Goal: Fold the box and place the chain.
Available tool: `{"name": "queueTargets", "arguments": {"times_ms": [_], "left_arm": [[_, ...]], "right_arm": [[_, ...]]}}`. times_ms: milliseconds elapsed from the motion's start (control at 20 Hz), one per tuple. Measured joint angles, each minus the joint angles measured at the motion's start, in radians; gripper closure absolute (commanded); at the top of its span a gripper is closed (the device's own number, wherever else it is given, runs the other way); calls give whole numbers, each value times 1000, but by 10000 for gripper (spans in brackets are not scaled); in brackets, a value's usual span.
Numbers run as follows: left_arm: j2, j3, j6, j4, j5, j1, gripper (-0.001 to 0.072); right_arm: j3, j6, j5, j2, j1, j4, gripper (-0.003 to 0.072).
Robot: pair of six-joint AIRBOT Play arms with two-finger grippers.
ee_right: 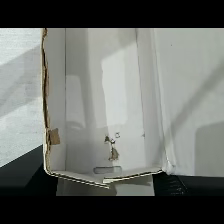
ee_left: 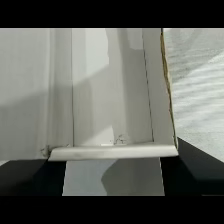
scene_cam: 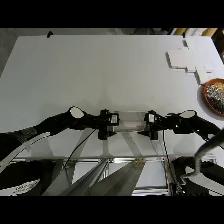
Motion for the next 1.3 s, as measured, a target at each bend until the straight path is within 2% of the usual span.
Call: {"name": "queueTargets", "arguments": {"times_ms": [1050, 1100, 1150, 1200, 1300], "left_arm": [[0, 0, 6, 5, -6, -3, 321], [0, 0, 6, 5, -6, -3, 321], [0, 0, 6, 5, -7, -3, 321], [-1, 0, 8, 7, -11, -4, 321], [-1, 0, 7, 8, -13, -4, 321]], "right_arm": [[0, -1, 2, 0, 0, 9, 134], [0, -1, 4, 0, 0, 11, 99], [0, 0, 8, 0, 0, 14, 3], [0, 7, 19, 2, 1, 23, -31], [0, 42, 21, 12, 0, 20, -32]]}}
